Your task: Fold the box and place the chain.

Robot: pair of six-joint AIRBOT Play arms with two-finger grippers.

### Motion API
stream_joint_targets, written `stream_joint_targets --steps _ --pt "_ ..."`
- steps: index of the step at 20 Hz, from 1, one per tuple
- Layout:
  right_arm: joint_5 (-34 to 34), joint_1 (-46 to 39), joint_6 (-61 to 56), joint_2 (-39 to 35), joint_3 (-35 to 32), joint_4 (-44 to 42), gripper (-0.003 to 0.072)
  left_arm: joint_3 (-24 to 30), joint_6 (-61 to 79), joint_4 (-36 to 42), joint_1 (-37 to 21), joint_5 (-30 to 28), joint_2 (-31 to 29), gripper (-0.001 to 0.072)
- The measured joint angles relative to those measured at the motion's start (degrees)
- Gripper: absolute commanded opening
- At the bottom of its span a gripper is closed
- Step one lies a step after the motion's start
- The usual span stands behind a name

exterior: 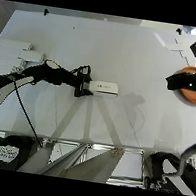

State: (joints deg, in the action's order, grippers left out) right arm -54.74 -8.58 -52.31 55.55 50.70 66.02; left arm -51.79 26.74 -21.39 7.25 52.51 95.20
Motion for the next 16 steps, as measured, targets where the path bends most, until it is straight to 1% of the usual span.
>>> stream_joint_targets --steps 1,2,6,8,13,14,16 --pt "0.07 0.00 -0.02 0.00 0.00 0.26 0.0010 0.00 0.00 -0.02 0.00 0.00 0.00 0.0216" --pt "0.11 -0.02 -0.15 0.00 0.00 0.46 0.0010 0.00 0.00 0.00 0.00 0.00 0.00 0.0009" --pt "0.28 -0.04 -0.24 0.00 0.00 0.94 0.0010 0.00 0.04 -0.09 0.00 -0.22 -0.31 0.0010" --pt "0.33 -0.04 -0.28 0.00 0.00 1.07 0.0010 0.00 0.02 -0.02 -0.02 -0.59 -1.36 0.0009" --pt "0.42 -0.04 -0.35 0.00 0.00 1.20 0.0010 0.02 -1.07 4.44 -0.13 -0.52 -7.21 0.0007" --pt "0.42 -0.04 -0.35 0.00 0.00 1.20 0.0010 0.02 -1.16 5.84 -0.15 -0.92 -8.57 0.0007" --pt "0.42 -0.04 -0.35 0.00 0.00 1.20 0.0010 0.02 -1.90 9.53 -0.31 -3.56 -11.23 0.0007"
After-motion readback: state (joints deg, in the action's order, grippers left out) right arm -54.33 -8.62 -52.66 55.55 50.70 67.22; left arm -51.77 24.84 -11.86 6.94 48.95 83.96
